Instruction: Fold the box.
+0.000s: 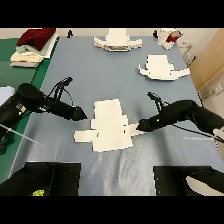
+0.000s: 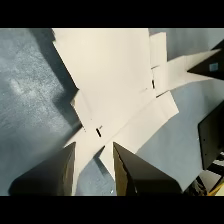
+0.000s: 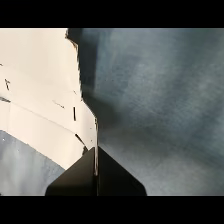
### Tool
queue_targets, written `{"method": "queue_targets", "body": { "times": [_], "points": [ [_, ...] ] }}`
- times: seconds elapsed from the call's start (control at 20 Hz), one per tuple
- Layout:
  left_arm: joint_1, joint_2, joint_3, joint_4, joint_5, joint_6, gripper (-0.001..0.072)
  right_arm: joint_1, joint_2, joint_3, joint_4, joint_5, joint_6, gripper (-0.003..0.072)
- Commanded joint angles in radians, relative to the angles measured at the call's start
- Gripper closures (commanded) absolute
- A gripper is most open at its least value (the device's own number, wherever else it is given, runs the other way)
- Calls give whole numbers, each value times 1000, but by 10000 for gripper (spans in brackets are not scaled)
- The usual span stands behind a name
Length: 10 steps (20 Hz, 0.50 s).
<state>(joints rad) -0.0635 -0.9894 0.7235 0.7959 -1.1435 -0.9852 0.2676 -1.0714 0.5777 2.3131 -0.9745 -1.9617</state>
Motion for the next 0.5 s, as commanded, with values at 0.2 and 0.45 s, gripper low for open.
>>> {"method": "queue_targets", "body": {
  "times": [0.2,0.45],
  "points": [
    [7,-299,36,-214,24,208,354,73,156,-116,5,109,-18,684],
    [7,-517,176,-245,16,230,355,73,156,-116,6,90,-18,684]
  ]
}}
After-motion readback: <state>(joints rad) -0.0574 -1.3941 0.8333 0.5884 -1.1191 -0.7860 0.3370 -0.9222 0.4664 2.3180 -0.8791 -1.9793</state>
